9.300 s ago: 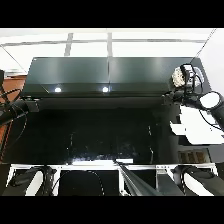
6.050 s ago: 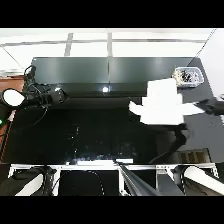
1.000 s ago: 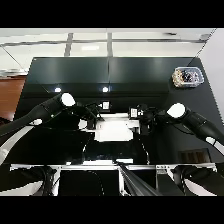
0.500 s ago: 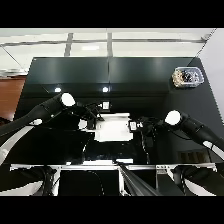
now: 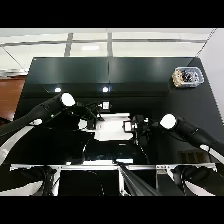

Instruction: Fold the box and place the chain.

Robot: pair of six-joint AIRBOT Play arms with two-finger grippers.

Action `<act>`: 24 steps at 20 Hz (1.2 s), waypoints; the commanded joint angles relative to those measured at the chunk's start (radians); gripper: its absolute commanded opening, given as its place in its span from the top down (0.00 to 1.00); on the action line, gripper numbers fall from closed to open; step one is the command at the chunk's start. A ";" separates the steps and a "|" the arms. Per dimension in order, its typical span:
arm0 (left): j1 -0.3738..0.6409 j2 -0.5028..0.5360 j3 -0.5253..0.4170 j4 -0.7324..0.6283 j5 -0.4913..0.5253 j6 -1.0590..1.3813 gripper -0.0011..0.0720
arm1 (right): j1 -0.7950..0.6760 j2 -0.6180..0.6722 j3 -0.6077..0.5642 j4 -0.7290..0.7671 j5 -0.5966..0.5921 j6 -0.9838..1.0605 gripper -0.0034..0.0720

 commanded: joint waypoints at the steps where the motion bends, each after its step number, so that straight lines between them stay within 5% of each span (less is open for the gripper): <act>1: 0.000 0.000 0.000 0.000 -0.001 -0.001 0.95 | 0.007 0.000 0.000 0.023 -0.064 0.002 0.02; 18: 0.000 0.000 0.000 -0.001 -0.002 -0.029 0.95 | -0.090 0.057 0.003 0.103 -0.152 -0.020 0.02; 24: 0.000 0.000 0.000 -0.001 -0.002 -0.029 0.95 | -0.100 0.048 0.003 0.290 -0.084 -0.255 0.02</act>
